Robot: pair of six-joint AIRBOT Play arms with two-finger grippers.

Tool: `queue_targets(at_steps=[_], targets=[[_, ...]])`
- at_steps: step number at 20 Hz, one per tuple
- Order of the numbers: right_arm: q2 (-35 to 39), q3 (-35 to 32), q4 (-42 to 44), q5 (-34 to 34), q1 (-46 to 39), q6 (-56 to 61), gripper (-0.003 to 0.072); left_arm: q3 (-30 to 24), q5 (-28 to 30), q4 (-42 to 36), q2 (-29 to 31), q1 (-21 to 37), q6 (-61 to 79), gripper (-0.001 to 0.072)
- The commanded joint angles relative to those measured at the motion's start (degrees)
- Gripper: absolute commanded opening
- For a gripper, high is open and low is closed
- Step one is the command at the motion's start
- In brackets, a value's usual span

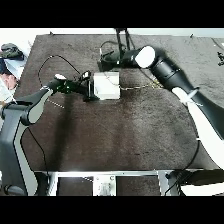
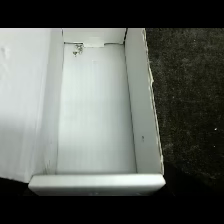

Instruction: Fold the box and place the chain.

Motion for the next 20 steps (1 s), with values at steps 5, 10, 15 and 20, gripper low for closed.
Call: queue_targets(at_steps=[5,10,15,20], targets=[[-6.14,-2.99,2.56,-0.31,-3.02,0.11,0.0382,0.0,0.0,0.02,0.02,-0.04,0.0,0.0351],[-5.46,-4.2,2.99,9.94,-13.18,1.18,0.0336,0.0,-0.02,0.02,0.02,-0.04,0.0,0.0351],[1.4,-16.46,5.6,5.14,-23.3,1.62,0.0336,-0.02,0.0,0.02,0.02,-0.04,0.0,0.0351],[4.96,-31.85,5.57,-8.81,-29.2,7.61,0.0336,0.0,-0.02,0.02,0.02,-0.04,0.0,0.0351]])
